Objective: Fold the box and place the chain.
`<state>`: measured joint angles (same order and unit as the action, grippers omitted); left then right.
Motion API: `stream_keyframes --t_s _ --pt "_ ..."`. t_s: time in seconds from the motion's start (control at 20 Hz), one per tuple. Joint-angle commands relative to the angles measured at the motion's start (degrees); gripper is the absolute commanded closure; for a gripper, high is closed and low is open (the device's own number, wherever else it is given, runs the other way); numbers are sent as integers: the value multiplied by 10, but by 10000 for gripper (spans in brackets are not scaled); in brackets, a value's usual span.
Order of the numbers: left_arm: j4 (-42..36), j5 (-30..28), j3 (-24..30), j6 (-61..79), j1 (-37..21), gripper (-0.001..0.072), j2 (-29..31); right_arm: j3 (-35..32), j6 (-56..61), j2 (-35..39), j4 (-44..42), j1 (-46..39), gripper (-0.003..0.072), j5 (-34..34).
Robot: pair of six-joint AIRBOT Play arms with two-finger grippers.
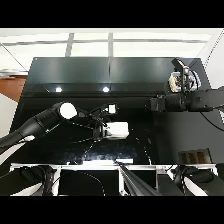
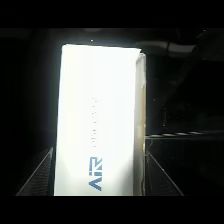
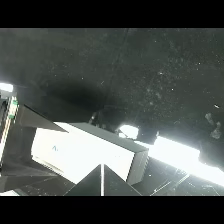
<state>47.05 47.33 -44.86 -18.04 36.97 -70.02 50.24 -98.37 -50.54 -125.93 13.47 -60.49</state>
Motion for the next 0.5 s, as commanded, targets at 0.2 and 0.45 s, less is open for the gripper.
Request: stream_keyframes --t_s 0.2,0.45 --pt "2 -6 3 -4 2 3 -9 0 0 0 0 0 663 1" --pt "3 -6 3 -4 2 3 -10 0 0 0 0 0 663 1"
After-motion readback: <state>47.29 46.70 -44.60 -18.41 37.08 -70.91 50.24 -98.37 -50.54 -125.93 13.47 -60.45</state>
